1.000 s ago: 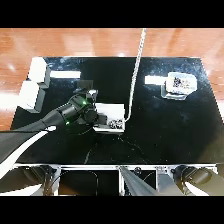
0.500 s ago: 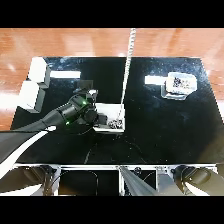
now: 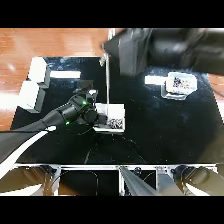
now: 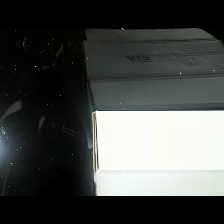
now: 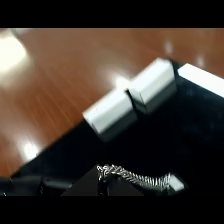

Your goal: Fold the box and place the chain.

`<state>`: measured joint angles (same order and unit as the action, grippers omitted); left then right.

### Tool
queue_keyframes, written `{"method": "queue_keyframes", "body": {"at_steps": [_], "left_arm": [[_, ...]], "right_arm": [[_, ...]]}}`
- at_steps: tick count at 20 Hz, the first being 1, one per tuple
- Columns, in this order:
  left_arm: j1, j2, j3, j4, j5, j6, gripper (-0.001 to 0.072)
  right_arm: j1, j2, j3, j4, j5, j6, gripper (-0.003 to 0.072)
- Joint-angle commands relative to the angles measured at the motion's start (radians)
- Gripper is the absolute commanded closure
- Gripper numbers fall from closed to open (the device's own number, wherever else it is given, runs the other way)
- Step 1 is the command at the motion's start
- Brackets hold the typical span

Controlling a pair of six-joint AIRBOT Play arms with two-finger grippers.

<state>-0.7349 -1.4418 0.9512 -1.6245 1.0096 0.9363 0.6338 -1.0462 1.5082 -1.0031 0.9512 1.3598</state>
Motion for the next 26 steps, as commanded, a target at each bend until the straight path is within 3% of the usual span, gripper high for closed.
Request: {"method": "queue_keyframes", "body": {"at_steps": [1, 7, 14, 20, 24, 26], "left_arm": [[0.0, 0.0, 0.0, 0.0, 0.003, 0.0, 0.0687], [0.0, 0.0, 0.0, 0.0, -0.001, 0.0, 0.0688], [0.0, 0.0, 0.0, 0.0, 0.001, 0.0, 0.0688], [0.0, 0.0, 0.0, 0.0, 0.001, 0.0, 0.0687], [0.0, 0.0, 0.0, -0.001, 0.003, 0.0, 0.0687], [0.0, 0.0, 0.0, -0.001, 0.002, 0.0, 0.0687]], "right_arm": [[0.004, 0.0, -0.044, -0.101, 0.129, 0.049, 0.0654], [0.013, 0.006, -0.107, -0.128, 0.263, 0.085, 0.0655], [0.039, -0.027, -0.403, -0.119, 0.131, 0.078, 0.0656], [0.04, -0.107, -0.416, -0.123, 0.064, 0.073, 0.0655], [0.039, -0.134, -0.42, -0.162, 0.097, 0.105, 0.0648], [0.039, -0.133, -0.42, -0.162, 0.134, 0.144, 0.005]]}}
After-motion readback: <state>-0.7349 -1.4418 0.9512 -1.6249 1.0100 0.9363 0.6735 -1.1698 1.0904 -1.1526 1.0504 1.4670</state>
